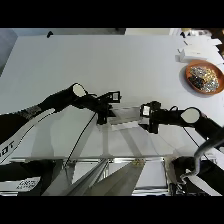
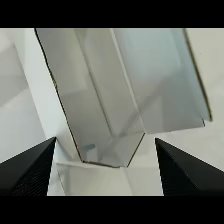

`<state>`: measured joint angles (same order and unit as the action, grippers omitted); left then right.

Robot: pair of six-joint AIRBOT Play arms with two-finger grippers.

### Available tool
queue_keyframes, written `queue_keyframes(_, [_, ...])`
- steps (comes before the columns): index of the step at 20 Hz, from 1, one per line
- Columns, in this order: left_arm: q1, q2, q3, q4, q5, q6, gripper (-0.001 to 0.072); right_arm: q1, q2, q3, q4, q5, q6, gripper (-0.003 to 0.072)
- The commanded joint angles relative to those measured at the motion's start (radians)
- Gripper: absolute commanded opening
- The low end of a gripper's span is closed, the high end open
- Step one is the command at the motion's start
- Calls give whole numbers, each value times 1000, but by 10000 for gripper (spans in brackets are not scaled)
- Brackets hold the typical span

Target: Fold the box and place the chain.

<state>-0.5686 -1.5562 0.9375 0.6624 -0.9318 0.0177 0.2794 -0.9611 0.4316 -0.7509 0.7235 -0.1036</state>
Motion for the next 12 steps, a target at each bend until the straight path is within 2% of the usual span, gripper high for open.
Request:
queue_keyframes(1, [0, 0, 0, 0, 0, 0, 12, -44, -58, 33, 117, 114, -123, 700])
queue_keyframes(7, [0, 0, 0, 0, 0, 0, 12, -45, -149, 34, 116, 209, -141, 681])
queue_keyframes(12, [0, 0, 0, 0, 0, 0, 12, -45, -154, 29, 117, 243, -124, 656])
